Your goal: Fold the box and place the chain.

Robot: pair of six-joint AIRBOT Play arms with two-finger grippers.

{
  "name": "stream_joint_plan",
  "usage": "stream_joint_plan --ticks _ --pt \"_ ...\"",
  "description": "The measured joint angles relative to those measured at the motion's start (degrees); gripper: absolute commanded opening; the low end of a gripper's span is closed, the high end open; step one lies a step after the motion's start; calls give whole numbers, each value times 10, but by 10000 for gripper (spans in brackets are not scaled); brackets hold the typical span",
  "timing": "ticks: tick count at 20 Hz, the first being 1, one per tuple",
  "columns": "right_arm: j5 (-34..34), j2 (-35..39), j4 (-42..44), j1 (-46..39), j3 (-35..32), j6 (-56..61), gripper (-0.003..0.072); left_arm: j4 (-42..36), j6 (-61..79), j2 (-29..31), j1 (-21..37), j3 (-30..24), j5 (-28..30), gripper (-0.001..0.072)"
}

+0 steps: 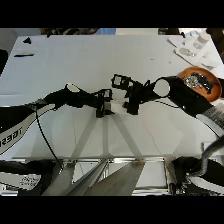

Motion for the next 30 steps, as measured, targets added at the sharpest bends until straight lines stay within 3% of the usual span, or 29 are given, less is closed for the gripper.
stream_joint_plan --ticks 8,30 --pt "-49 4 -1 0 -19 -19 463 0 -1 0 0 0 0 348" --pt "-80 5 -28 1 -44 -15 437 -2 0 0 0 0 2 348"
